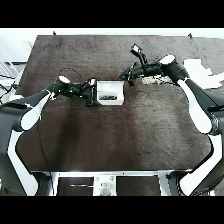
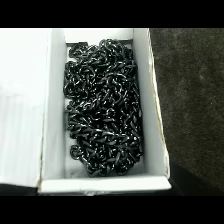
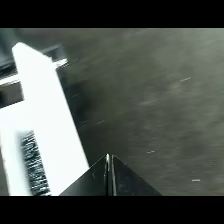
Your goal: Fold the box and place the chain.
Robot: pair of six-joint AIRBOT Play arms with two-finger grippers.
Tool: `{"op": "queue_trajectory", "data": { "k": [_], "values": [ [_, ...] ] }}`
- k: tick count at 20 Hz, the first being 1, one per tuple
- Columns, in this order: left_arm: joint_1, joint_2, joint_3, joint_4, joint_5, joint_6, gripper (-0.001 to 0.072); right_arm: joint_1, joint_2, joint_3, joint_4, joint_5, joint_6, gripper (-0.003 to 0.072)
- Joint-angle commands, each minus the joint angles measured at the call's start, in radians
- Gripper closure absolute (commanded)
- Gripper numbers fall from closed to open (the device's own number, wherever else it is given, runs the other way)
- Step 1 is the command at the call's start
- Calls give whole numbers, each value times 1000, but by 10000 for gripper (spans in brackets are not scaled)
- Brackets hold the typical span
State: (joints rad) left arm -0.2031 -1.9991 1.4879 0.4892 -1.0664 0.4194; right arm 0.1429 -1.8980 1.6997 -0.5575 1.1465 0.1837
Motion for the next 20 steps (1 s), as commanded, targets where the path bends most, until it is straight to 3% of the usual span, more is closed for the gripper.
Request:
{"op": "queue_trajectory", "data": {
  "k": [1, 5, 8, 10, 11, 13, 20],
  "values": [
    [0, 0, 0, 0, 1, 0, 86, 21, -36, 26, 4, 129, 29, 642],
    [0, 0, 0, 0, 0, 0, 86, 52, -35, 31, -3, 218, 45, 630],
    [0, 0, 0, 0, 0, 0, 86, 74, -34, 31, -4, 259, 52, 574],
    [0, 0, 0, 0, 0, 0, 86, 88, -34, 31, -24, 259, 53, 475],
    [0, 0, 0, 0, 0, 0, 86, 95, -34, 32, -46, 259, 53, 472],
    [0, 0, 0, 0, 0, 0, 86, 102, -34, 37, -72, 258, 54, 391],
    [0, 0, 0, 0, 0, 0, 86, 130, -35, 56, -157, 145, 53, 378]
  ]
}}
